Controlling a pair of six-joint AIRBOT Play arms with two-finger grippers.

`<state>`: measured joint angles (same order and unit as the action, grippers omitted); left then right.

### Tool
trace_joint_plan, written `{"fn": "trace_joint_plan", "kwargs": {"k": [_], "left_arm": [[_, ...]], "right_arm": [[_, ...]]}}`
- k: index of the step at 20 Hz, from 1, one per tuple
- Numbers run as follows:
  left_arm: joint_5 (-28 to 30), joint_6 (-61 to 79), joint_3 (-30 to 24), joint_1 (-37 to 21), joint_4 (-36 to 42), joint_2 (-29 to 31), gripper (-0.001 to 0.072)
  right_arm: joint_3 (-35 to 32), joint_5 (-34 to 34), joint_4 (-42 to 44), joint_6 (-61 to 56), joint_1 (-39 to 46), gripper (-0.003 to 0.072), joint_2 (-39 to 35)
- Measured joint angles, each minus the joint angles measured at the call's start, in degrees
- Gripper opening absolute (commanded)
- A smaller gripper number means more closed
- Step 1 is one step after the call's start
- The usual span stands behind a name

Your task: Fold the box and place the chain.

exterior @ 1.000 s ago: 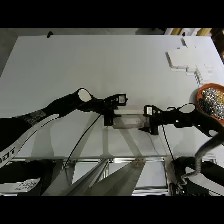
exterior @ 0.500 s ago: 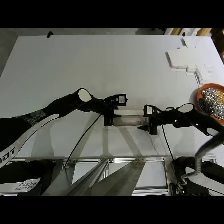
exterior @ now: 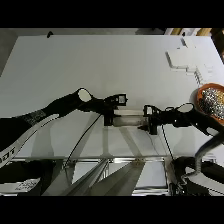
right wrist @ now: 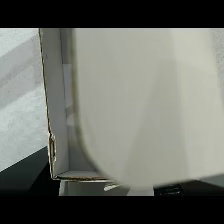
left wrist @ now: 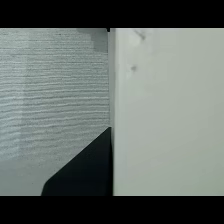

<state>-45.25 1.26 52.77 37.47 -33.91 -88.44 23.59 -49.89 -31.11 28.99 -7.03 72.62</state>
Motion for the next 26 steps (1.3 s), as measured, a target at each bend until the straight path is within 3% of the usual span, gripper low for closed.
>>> {"fn": "trace_joint_plan", "kwargs": {"k": [7, 8, 10, 11, 14, 15, 16, 17, 18, 22, 26], "left_arm": [[0.0, 0.0, 0.0, 0.0, 0.0, 0.0, 0.0014], [0.0, 0.0, 0.0, 0.0, 0.0, 0.0, 0.0096], [-0.2, -0.1, -0.1, 0.0, -0.6, 0.2, 0.0358], [0.0, -0.1, 0.0, -0.1, -0.5, 0.7, 0.0434], [-0.2, -1.6, 0.0, -0.5, -2.1, 2.9, 0.0438], [-0.9, -3.1, 0.0, -0.7, -3.7, 3.9, 0.0436], [-1.8, -5.3, 0.0, -1.0, -5.6, 5.0, 0.0391], [-3.0, -7.6, 0.0, -1.2, -7.8, 6.1, 0.0235], [-4.7, -10.3, 0.0, -1.5, -10.4, 7.4, 0.0014], [-12.3, -18.6, 0.0, -1.4, -19.1, 14.3, 0.0002], [-13.5, -25.4, 0.0, 1.3, -23.2, 19.3, 0.0002]], "right_arm": [[0.0, 0.0, -0.2, 0.0, 0.0, 0.0397, 0.0], [0.0, 0.0, -0.2, 0.0, 0.0, 0.0397, 0.0], [0.0, 0.0, -0.2, 0.0, 0.0, 0.0397, 0.0], [0.0, -0.1, -0.2, 0.0, 0.0, 0.0397, 0.0], [0.0, -0.1, -0.2, 0.0, 0.0, 0.0397, 0.0], [0.0, -0.1, -0.2, 0.0, 0.0, 0.0397, 0.0], [0.0, -0.1, -0.2, 0.0, 0.0, 0.0397, 0.0], [0.0, -0.1, -0.2, 0.0, 0.0, 0.0397, 0.0], [0.0, -0.1, -0.2, 0.0, 0.0, 0.0397, 0.0], [0.0, -0.3, -0.2, 0.1, 0.0, 0.0397, 0.0], [0.0, -0.2, -0.2, 0.0, 0.0, 0.0397, 0.0]]}}
